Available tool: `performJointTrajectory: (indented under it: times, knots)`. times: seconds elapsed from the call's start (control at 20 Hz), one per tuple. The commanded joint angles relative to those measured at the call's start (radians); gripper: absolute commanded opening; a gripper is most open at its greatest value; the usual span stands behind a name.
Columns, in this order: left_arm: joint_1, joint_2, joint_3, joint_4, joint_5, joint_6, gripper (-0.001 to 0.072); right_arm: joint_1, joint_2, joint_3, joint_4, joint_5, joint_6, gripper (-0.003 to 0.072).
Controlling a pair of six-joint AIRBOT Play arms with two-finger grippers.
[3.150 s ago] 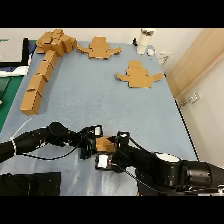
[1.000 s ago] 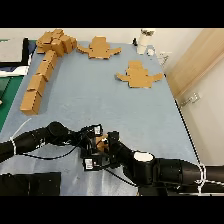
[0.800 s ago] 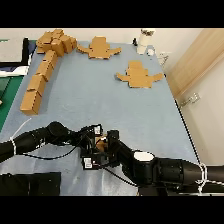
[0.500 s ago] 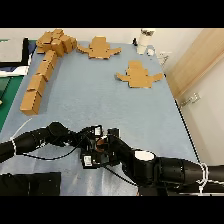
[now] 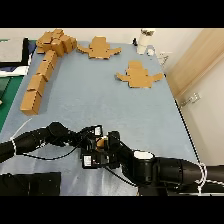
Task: Fold the box.
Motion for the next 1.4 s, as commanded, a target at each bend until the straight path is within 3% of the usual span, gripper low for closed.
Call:
performJointTrajectory:
  times: [0.0, 0.4, 0.5, 0.7, 0.8, 0.85, 1.0, 1.1, 1.2, 1.35]
  knots:
    - [0.001, 0.001, 0.001, 0.000, 0.000, 0.000, 0.0526, 0.001, -0.010, -0.001, 0.048, 0.013, 0.000, 0.0224]
    - [0.001, 0.001, 0.001, 0.000, 0.000, 0.000, 0.0526, 0.000, -0.018, 0.001, 0.082, -0.004, 0.000, 0.0233]
    - [0.001, 0.001, 0.001, 0.000, 0.000, 0.000, 0.0526, 0.000, 0.008, 0.009, 0.084, -0.027, 0.005, 0.0407]
    - [0.001, 0.001, 0.001, 0.000, 0.000, 0.000, 0.0526, 0.000, 0.117, 0.052, 0.087, -0.128, 0.101, 0.0410]
    - [0.001, 0.001, 0.001, 0.000, 0.000, 0.000, 0.0526, -0.001, 0.185, 0.052, 0.094, -0.180, 0.253, 0.0408]
    - [0.001, 0.001, 0.001, 0.000, 0.000, 0.000, 0.0526, -0.001, 0.215, 0.050, 0.114, -0.213, 0.338, 0.0378]
    - [0.001, 0.001, 0.001, 0.000, 0.000, 0.000, 0.0526, -0.002, 0.291, 0.007, 0.224, -0.259, 0.585, 0.0107]
    - [0.001, 0.001, 0.001, 0.000, 0.000, 0.000, 0.0526, -0.002, 0.346, -0.077, 0.296, -0.175, 0.791, 0.0004]
    - [0.001, 0.001, 0.001, 0.000, 0.000, 0.000, 0.0526, -0.002, 0.397, -0.177, 0.339, -0.015, 1.054, 0.0004]
    - [0.001, 0.001, 0.001, 0.000, 0.000, 0.000, 0.0526, -0.003, 0.443, -0.373, 0.270, 0.436, 1.572, 0.0004]
